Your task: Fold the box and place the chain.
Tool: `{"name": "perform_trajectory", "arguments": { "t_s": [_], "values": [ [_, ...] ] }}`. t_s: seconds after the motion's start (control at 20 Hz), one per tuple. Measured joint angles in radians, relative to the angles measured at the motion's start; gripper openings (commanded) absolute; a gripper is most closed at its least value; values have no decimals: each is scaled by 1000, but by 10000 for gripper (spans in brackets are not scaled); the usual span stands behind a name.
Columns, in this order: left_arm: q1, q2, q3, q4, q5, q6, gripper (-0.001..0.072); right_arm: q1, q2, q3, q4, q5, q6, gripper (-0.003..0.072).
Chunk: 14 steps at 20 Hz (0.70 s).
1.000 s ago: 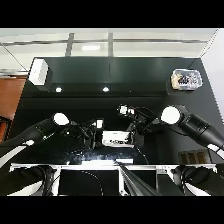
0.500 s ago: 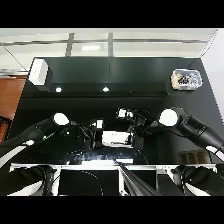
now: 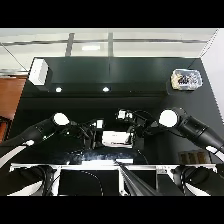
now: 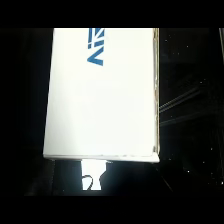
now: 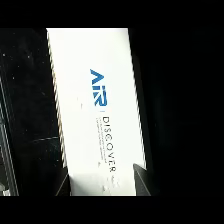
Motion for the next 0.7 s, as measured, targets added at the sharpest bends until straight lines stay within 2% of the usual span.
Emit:
{"name": "perform_trajectory", "arguments": {
  "t_s": [0.7],
  "values": [
    [0, -1, 0, -2, -2, -1, 339, 0, 0, 0, -66, 20, 0, 420]
  ]
}}
